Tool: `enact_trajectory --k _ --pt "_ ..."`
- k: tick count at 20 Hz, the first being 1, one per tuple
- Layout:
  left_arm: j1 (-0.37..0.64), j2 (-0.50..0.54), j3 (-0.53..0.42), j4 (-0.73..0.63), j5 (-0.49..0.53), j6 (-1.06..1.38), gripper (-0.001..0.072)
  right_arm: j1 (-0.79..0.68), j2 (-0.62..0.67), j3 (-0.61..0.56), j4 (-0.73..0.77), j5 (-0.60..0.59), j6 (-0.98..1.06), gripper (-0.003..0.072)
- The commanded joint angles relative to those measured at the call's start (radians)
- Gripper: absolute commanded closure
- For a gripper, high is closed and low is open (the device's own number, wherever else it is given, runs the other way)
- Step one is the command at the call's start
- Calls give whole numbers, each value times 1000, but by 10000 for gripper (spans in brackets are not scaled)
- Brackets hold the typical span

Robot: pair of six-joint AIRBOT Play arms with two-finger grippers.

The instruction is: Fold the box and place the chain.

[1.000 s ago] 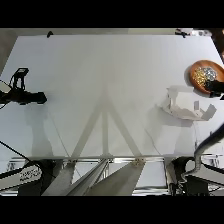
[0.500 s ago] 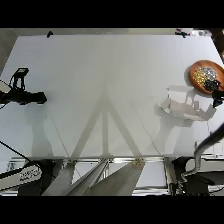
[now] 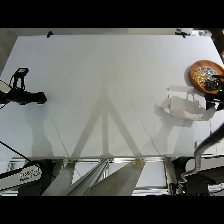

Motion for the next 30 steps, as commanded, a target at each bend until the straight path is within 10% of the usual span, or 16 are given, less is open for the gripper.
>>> enact_trajectory --k 1,7,12,20,30 --pt "0 1 0 0 0 0 11 6 -33 1 -6 5 -17 330" --pt "0 1 0 0 0 0 11 6 -50 1 -15 106 -18 679" --pt "0 1 0 0 0 0 11 50 6 1 121 182 -34 680" --pt "0 1 0 0 0 0 11 396 323 1 338 -18 -162 681" --pt "0 1 0 0 0 0 11 755 447 1 928 -183 -179 682"
